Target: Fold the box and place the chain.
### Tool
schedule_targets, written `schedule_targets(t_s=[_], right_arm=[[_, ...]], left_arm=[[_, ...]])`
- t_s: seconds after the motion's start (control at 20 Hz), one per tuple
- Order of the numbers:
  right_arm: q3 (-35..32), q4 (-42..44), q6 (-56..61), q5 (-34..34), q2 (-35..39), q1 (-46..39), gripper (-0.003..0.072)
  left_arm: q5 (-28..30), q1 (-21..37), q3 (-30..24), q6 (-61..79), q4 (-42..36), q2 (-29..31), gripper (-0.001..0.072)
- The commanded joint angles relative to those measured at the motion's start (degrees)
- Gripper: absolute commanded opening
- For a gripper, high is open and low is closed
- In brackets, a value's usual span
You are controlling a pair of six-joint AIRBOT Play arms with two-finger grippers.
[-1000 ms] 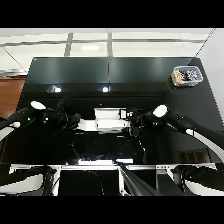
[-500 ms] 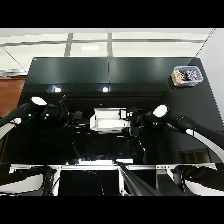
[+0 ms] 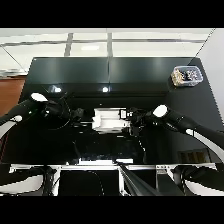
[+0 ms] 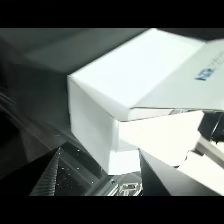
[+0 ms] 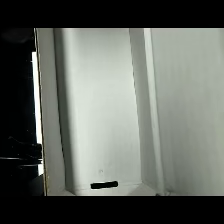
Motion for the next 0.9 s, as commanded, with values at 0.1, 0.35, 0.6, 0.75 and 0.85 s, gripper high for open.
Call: schedule_targets(t_s=[0.1,0.35,0.6,0.75,0.85], right_arm=[[0.0,0.0,0.0,0.0,0.0,0.0,0.0240],[0.0,0.0,0.0,0.0,0.0,0.0,0.0240],[0.0,0.0,0.0,0.0,0.0,0.0,0.0240],[0.0,0.0,0.0,0.0,0.0,0.0,0.0240],[0.0,0.0,0.0,0.0,0.0,0.0,0.0240]], left_arm=[[0.1,-5.0,2.9,0.5,-0.4,0.0,0.0494],[1.7,-8.7,5.5,-3.7,0.5,0.7,0.0426],[3.3,-11.1,7.5,-11.1,8.2,2.1,0.0408],[3.9,-12.6,8.0,-13.2,10.9,2.1,0.0408],[4.8,-13.5,8.1,-13.7,12.5,2.1,0.0408]])
